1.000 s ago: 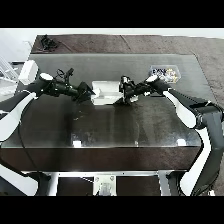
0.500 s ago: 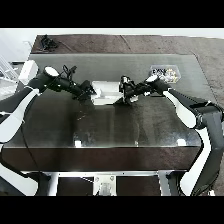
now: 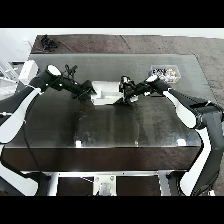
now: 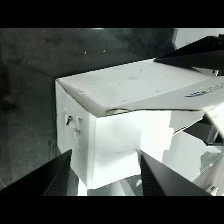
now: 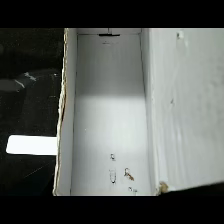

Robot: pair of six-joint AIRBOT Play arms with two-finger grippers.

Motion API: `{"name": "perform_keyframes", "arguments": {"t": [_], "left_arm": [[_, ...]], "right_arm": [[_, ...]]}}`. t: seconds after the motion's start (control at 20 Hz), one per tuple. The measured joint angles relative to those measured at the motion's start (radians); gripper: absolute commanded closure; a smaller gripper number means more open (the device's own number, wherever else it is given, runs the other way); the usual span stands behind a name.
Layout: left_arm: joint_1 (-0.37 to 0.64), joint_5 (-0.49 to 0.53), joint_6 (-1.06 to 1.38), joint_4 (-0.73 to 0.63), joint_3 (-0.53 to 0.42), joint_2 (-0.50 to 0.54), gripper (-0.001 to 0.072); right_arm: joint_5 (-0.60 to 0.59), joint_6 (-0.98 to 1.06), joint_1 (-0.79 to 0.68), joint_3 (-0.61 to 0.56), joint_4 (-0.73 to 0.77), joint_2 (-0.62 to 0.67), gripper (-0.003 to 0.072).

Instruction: Fold the box and place the chain.

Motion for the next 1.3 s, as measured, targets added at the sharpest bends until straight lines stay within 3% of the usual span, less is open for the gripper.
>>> {"name": "perform_keyframes", "arguments": {"t": [1.3], "left_arm": [[-0.061,0.006,-0.118,0.131,0.061,-0.002,0.0246]], "right_arm": [[0.0,0.0,0.0,0.0,0.0,0.0,0.0178]]}}
